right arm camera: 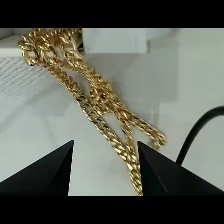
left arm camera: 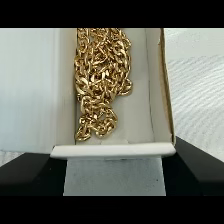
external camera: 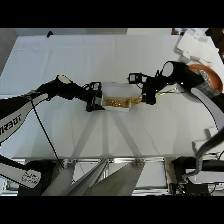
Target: Fold the box and place the chain.
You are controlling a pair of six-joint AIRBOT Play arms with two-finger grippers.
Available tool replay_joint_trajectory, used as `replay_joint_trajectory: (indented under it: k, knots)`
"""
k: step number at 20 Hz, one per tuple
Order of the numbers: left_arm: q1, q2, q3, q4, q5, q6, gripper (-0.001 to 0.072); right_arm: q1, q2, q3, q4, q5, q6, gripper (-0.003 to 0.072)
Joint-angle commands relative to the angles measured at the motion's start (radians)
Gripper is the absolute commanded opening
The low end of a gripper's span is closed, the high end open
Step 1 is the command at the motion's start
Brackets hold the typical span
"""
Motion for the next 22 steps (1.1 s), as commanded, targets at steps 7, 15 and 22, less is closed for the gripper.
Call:
replay_joint_trajectory:
  k: [7, 15, 22]
  knots:
    - [0.000, 0.000, 0.000, 0.000, 0.000, 0.000, 0.0278, 0.075, -0.078, -0.039, 0.076, -0.148, -0.045, 0.0453]
    - [0.000, 0.000, 0.000, 0.000, 0.000, 0.000, 0.0278, 0.081, 0.007, -0.067, -0.076, -0.190, 0.199, 0.0010]
    - [0.000, 0.000, 0.000, 0.000, 0.000, 0.000, 0.0278, 0.081, 0.300, -0.067, 0.021, -0.156, 0.282, 0.0009]
